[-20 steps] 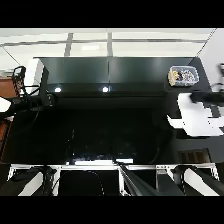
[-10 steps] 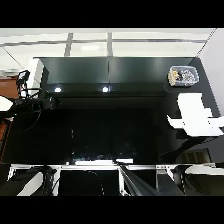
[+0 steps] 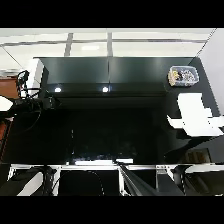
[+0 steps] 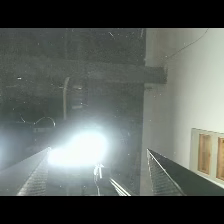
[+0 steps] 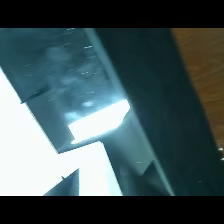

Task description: Fold the box and place the chain.

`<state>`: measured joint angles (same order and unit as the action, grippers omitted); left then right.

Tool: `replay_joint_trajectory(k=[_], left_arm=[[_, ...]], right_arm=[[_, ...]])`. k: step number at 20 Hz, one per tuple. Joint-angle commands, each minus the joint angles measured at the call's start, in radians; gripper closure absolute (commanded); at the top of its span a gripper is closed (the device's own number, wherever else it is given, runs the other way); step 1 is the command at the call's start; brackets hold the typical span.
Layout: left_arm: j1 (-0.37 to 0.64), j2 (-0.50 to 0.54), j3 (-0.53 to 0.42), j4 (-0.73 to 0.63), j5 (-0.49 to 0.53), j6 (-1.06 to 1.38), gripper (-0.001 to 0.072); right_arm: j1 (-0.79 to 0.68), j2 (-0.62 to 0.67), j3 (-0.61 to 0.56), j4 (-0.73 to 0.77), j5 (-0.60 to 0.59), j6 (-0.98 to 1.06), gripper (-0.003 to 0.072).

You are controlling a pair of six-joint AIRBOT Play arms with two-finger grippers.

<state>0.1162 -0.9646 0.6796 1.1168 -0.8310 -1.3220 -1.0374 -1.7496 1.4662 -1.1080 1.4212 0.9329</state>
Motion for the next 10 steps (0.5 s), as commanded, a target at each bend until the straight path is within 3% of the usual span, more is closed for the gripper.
replay_joint_trajectory(k=[1,5,6,10], left_arm=[[0.0,0.0,0.0,-0.002,-0.001,-0.002,0.0006],[0.0,0.0,0.0,-0.002,0.0,-0.002,0.0006],[0.0,0.0,0.0,-0.002,0.0,-0.002,0.0006],[0.0,0.0,0.0,-0.002,-0.032,-0.002,0.0006]], right_arm=[[0.026,0.06,-0.034,0.007,0.034,-0.021,0.053],[0.101,0.237,-0.177,0.045,-0.018,-0.005,0.0559],[0.122,0.277,-0.216,0.033,-0.024,-0.006,0.0676],[0.164,0.341,-0.257,-0.063,-0.05,0.097,0.0676]])
